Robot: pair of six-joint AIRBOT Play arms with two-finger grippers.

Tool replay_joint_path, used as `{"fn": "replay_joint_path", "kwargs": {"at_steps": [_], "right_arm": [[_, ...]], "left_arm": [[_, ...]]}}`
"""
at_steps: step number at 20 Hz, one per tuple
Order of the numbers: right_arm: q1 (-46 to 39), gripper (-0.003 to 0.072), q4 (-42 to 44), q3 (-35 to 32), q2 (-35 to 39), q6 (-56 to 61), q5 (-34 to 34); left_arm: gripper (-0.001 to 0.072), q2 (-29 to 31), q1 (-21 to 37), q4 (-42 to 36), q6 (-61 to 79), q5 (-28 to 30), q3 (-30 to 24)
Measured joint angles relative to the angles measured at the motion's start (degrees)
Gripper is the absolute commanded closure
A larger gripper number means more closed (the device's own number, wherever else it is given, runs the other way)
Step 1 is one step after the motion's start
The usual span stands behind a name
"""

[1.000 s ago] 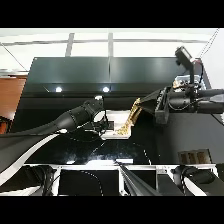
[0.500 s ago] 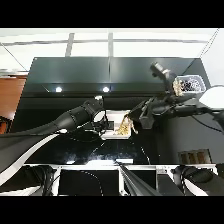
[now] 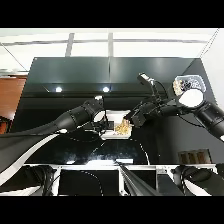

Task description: Fold the box and place the chain.

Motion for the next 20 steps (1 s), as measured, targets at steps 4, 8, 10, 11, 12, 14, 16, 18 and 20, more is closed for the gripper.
{"fn": "replay_joint_path", "kwargs": {"at_steps": [4, 8, 10, 11, 12, 14, 16, 18, 20], "right_arm": [[0.04, 0.0667, 1.33, 3.54, -0.2, 0.0, 2.43], [0.07, 0.0667, 2.36, 8.24, -0.22, 0.31, 3.93], [0.04, 0.0667, 2.32, 9.46, -0.26, 0.63, 4.28], [0.04, 0.0667, 2.16, 9.79, -0.26, 0.74, 4.42], [0.04, 0.0667, 1.68, 10.05, -0.26, 0.96, 4.52], [0.04, 0.0667, 0.02, 10.27, -0.26, 1.46, 4.74], [0.07, 0.0667, -1.53, 9.46, -0.26, 2.32, 4.85], [0.44, 0.0665, -2.38, 7.39, -0.33, 2.71, 4.76], [1.07, 0.0441, -2.97, 4.37, -0.52, 3.17, 3.48]], "left_arm": [[0.0679, 0.0, 0.0, 0.0, 0.02, 0.02, 0.0], [0.0679, 0.0, 0.0, 0.0, 0.02, 0.02, 0.0], [0.0679, 0.0, 0.0, 0.0, 0.02, 0.0, 0.0], [0.0679, 0.0, 0.0, 0.0, 0.02, 0.0, 0.0], [0.0679, 0.0, 0.0, 0.0, 0.02, 0.0, 0.0], [0.0679, 0.0, 0.0, 0.0, 0.02, 0.0, 0.0], [0.0679, 0.0, 0.0, 0.0, 0.02, 0.0, 0.0], [0.0679, 0.0, 0.0, 0.0, 0.0, 0.0, 0.0], [0.068, 0.0, 0.0, 0.0, 0.0, 0.0, 0.0]]}}
